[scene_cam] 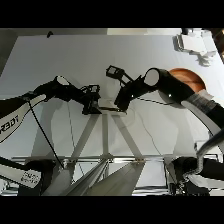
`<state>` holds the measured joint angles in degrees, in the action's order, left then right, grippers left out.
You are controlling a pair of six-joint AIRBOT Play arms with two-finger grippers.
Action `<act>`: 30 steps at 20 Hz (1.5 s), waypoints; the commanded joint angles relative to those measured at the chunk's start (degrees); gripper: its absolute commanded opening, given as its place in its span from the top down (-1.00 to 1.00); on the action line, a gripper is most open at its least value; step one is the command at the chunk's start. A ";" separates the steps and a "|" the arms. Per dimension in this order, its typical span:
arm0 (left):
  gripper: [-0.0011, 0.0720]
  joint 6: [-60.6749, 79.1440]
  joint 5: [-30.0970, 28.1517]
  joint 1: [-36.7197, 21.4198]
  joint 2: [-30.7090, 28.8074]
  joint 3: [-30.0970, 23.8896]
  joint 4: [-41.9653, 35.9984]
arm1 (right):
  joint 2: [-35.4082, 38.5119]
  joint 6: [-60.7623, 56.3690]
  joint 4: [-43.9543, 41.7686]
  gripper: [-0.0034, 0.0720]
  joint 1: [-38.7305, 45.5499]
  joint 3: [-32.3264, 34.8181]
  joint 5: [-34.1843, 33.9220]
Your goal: Fold the box and place the chain.
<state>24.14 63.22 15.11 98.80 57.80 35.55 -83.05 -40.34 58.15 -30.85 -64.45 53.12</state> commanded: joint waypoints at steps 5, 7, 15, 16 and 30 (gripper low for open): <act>0.58 0.00 0.00 0.00 -0.02 0.02 0.02 | 0.44 0.24 3.72 0.33 -2.40 2.67 -5.88; 0.58 0.00 0.00 0.00 -0.02 0.02 0.02 | 0.44 0.24 3.52 0.32 -2.47 2.67 -5.57; 0.58 0.00 -0.02 0.00 -0.02 0.02 0.02 | 0.42 0.13 3.08 -0.01 -2.75 6.40 -6.67; 0.58 0.00 -0.02 0.00 -0.02 0.02 0.02 | 0.44 0.15 3.08 -0.06 -2.75 6.45 -6.60; 0.58 0.00 0.00 0.00 -0.02 0.02 0.02 | 4.98 -0.33 -22.40 0.88 2.58 7.61 -11.82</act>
